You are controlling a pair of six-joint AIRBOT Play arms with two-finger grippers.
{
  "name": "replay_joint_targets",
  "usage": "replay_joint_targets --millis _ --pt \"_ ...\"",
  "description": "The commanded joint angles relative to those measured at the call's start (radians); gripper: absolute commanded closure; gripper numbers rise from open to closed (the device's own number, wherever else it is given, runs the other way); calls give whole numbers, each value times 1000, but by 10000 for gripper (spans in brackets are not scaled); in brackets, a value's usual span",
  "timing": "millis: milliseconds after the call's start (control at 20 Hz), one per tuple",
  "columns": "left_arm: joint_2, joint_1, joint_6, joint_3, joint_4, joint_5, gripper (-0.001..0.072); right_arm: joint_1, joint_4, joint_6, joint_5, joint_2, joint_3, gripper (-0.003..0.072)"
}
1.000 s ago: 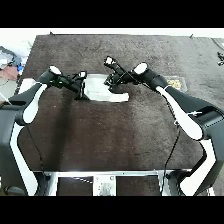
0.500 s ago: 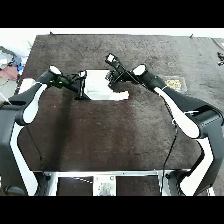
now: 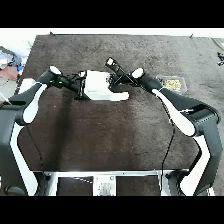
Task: Fold the box and place the chain.
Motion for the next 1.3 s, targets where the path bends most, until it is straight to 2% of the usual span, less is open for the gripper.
replay_joint_targets --millis 0,150,300,750,950,1100,1250 --pt "0 0 -44 0 11 -2 244 1 -5 0 27 -4 0 674" --pt "0 0 -49 0 39 -2 244 1 -2 0 29 1 0 674" --pt "0 0 -58 0 65 -2 244 1 -6 0 85 1 0 674" --pt "0 0 -78 0 66 21 244 1 -21 -3 69 -6 1 674" --pt "0 0 -78 0 66 21 244 1 -21 -23 61 54 1 674" --pt "0 0 -78 0 66 21 244 1 -23 -18 101 120 1 674" --pt "0 0 -78 0 66 21 244 1 -153 80 196 182 1 674"
